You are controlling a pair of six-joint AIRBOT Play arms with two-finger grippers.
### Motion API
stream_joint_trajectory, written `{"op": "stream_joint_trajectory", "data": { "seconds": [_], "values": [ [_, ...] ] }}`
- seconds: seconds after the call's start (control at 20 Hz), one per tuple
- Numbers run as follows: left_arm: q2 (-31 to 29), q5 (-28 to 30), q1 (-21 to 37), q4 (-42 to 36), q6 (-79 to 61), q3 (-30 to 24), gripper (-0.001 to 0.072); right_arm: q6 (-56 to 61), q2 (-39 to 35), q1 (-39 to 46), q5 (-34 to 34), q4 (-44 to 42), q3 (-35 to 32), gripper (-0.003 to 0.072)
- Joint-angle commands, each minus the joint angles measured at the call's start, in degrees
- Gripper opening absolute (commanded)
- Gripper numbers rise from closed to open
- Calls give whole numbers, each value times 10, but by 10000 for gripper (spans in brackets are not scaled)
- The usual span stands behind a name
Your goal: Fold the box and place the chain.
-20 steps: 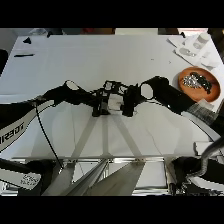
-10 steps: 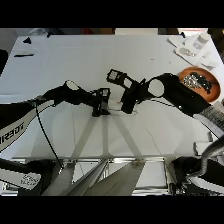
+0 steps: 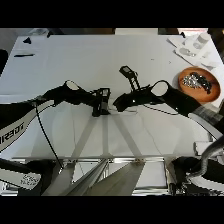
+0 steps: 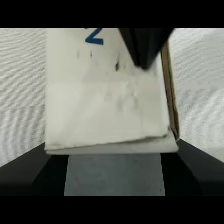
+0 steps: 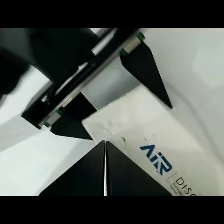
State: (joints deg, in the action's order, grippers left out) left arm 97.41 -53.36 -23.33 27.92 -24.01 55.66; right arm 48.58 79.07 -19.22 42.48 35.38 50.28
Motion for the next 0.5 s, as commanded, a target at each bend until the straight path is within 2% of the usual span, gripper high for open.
{"op": "stream_joint_trajectory", "data": {
  "seconds": [0.0, 0.45],
  "values": [
    [0, 0, 0, 0, 0, 0, 206, -26, 37, -9, 32, -36, -18, 7],
    [0, 0, 0, 0, 0, 0, 206, -23, 34, -10, 28, -22, -18, 8]
  ]
}}
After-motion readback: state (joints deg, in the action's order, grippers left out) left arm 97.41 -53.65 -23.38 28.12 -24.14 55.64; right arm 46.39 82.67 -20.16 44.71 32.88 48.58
